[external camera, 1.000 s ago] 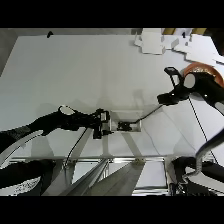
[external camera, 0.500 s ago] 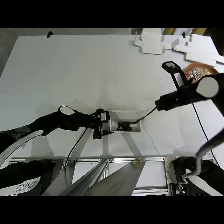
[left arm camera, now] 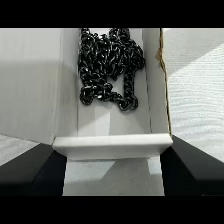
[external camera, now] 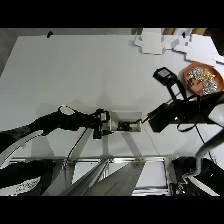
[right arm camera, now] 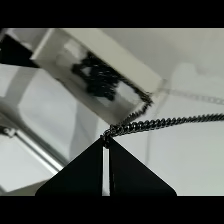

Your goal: Fold the box and place the chain.

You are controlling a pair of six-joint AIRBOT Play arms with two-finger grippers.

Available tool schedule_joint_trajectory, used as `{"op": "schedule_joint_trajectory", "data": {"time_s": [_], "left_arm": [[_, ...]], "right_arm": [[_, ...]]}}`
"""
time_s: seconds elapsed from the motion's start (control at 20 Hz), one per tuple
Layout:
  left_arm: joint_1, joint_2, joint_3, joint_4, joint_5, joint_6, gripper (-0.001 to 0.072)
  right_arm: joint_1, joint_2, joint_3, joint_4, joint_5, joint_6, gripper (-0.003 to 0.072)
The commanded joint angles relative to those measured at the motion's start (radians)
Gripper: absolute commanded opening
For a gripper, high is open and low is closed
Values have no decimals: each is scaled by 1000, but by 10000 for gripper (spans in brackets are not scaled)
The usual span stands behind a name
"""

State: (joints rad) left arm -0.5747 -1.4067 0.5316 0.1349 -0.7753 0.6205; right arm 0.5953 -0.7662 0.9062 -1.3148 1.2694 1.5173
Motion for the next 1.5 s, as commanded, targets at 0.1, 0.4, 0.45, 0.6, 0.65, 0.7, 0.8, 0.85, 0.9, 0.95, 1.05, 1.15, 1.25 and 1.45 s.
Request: {"op": "schedule_joint_trajectory", "data": {"time_s": [0.1,0.4,0.45,0.6,0.65,0.7,0.8,0.85,0.9,0.95,1.05,1.15,1.25,1.45], "left_arm": [[0,-1,0,0,0,0,255],[0,-1,0,0,0,0,255],[0,-1,0,0,0,0,255],[0,-1,0,0,0,0,255],[0,-1,0,0,0,0,255],[0,-1,0,0,0,0,255],[0,-1,0,0,0,0,255],[0,-1,0,0,0,0,255],[0,-1,0,0,0,0,255],[0,-1,0,0,0,0,255],[0,-1,0,0,0,0,255],[0,-1,0,0,0,0,255],[0,-1,0,0,0,0,255],[0,-1,0,0,0,0,255]], "right_arm": [[178,14,1,5,-149,31,24],[190,9,1,0,-257,32,24],[190,0,0,-1,-257,32,24],[190,-51,-5,-1,-261,32,24],[190,-75,-8,-1,-262,31,25],[190,-103,-9,-2,-259,31,25],[190,-157,-9,-1,-256,32,25],[190,-179,-9,-2,-256,32,25],[190,-201,-9,-2,-256,32,27],[190,-220,-9,-2,-256,32,33],[190,-248,-9,-2,-252,48,149],[190,-245,-6,-8,-238,50,207],[189,-229,21,-43,-206,50,207],[76,-181,109,-188,-160,50,205]]}}
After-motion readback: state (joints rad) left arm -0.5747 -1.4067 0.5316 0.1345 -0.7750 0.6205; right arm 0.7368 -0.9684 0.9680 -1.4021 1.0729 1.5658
